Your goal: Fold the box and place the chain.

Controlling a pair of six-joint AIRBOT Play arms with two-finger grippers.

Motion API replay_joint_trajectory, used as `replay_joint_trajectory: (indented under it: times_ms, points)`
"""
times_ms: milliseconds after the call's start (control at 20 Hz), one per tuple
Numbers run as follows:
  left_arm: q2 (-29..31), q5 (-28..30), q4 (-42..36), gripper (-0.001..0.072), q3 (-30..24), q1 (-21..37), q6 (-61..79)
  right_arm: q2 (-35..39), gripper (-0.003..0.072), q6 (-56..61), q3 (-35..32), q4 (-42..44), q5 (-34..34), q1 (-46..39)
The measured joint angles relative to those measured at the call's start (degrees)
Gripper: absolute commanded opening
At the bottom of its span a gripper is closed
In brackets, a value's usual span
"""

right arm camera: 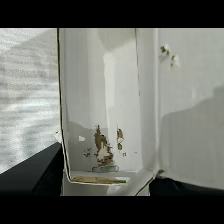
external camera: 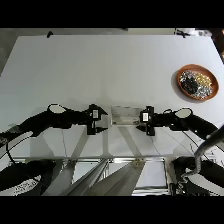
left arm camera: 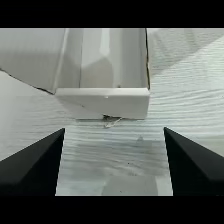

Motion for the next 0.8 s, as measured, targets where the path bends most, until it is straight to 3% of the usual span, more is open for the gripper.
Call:
replay_joint_trajectory:
  times_ms: [400,800]
  points:
    - [-2.0,0.1,-4.1,0.0709,1.2,-0.1,0.8,0.0,0.0411,0.0,0.0,0.0,0.0,0.0]
    - [-4.2,-0.5,-2.8,0.0709,1.9,-0.9,1.7,0.0,0.0411,0.0,0.0,0.0,0.0,0.0]
